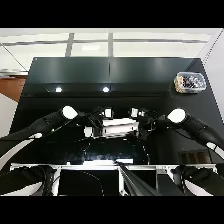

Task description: Fold the box and place the chain.

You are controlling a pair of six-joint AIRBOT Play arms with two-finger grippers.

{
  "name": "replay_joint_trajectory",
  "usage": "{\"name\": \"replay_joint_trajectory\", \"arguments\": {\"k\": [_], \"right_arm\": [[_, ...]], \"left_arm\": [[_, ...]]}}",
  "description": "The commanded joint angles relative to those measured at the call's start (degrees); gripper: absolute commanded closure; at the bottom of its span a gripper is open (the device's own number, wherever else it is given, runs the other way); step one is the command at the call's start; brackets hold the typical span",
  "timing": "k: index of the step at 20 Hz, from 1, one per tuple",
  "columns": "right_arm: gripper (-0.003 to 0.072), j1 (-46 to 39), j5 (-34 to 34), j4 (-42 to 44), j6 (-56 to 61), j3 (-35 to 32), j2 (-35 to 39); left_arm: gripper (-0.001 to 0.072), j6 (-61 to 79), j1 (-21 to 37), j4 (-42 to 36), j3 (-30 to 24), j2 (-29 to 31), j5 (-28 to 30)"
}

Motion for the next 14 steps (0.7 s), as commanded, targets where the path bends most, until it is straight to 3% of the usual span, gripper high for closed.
{"name": "replay_joint_trajectory", "arguments": {"k": [1, 14], "right_arm": [[0.0026, 0.02, 2.34, 0.13, -1.53, -1.01, -1.25], [0.0027, 0.02, -1.99, 0.63, -7.34, -2.12, -5.79]], "left_arm": [[0.0676, -0.09, 0.02, -0.02, -0.02, -0.02, 0.48], [0.0677, -0.09, 0.02, -0.02, -0.02, -0.02, 0.46]]}}
